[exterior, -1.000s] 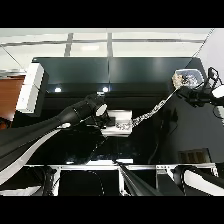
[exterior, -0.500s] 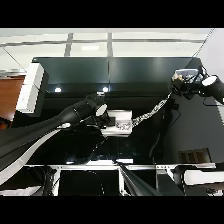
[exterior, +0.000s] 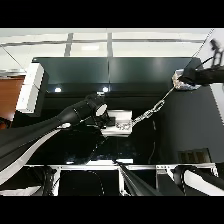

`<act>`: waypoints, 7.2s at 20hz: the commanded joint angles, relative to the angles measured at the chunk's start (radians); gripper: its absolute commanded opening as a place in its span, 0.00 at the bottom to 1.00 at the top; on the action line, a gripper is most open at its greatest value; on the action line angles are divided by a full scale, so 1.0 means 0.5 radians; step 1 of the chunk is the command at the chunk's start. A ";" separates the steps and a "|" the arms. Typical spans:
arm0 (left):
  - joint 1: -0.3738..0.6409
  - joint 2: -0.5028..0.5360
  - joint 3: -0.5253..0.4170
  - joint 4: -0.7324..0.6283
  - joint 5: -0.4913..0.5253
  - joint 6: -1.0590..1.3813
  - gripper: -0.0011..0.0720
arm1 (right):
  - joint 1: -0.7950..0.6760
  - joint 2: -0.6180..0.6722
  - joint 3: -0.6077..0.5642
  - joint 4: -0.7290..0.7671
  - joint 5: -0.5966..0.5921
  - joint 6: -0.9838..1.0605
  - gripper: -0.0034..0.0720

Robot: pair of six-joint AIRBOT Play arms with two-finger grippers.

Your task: Fold the box and place the chain.

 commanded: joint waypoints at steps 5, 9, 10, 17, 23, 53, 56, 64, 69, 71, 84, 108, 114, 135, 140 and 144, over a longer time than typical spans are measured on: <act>0.002 -0.001 -0.001 0.001 -0.024 0.000 0.05 | 0.073 0.636 0.008 0.361 0.497 -0.098 0.06; 0.002 -0.001 -0.001 0.001 -0.046 0.000 0.05 | 0.282 0.635 0.002 0.539 0.544 -0.162 0.06; 0.002 -0.001 -0.001 0.001 -0.045 0.000 0.05 | 0.330 0.634 -0.008 0.542 0.534 -0.160 0.06; 0.002 -0.001 -0.001 0.001 -0.045 0.000 0.05 | 0.713 0.612 -0.232 0.643 0.310 -0.114 0.06; 0.002 -0.001 -0.001 0.001 -0.044 0.000 0.05 | 1.061 0.431 -0.377 0.806 0.123 -0.117 0.06; 0.002 -0.001 -0.001 0.001 -0.045 0.000 0.05 | 0.694 -0.241 -1.153 0.639 -0.574 -3.189 1.00; 0.002 -0.001 -0.001 0.001 -0.044 0.000 0.05 | 0.707 -0.246 -1.144 0.687 -0.654 -3.259 1.00; 0.002 -0.001 -0.001 0.000 -0.051 0.000 0.05 | 0.729 -0.314 -1.142 0.665 -0.681 -3.144 1.00; 0.002 -0.001 -0.001 0.000 -0.050 0.000 0.05 | 0.729 -0.297 -1.142 0.582 -0.653 -2.991 0.07; 0.002 -0.001 -0.001 0.001 -0.049 0.000 0.05 | 0.725 -0.249 -1.142 0.581 -0.664 -2.862 0.07; 0.002 -0.001 -0.001 0.001 -0.050 0.000 0.05 | 0.723 0.700 -0.887 0.569 -0.158 -1.661 0.07; 0.002 -0.001 -0.001 0.001 -0.050 0.000 0.05 | 1.011 0.264 -0.914 0.912 -0.284 -1.164 0.63; 0.002 -0.001 -0.001 0.000 -0.050 0.000 0.05 | 0.611 0.274 -1.020 0.246 -0.203 -1.396 1.00; 0.002 -0.001 -0.001 0.000 -0.048 0.000 0.05 | 0.984 -0.359 -1.082 0.715 -0.852 -2.997 0.74; 0.002 -0.001 -0.001 0.000 -0.050 0.000 0.05 | 0.984 -0.357 -1.082 0.581 -0.852 -2.834 0.12; 0.002 -0.001 -0.001 0.000 -0.049 0.000 0.05 | 0.979 -0.264 -1.081 0.562 -0.855 -2.653 0.07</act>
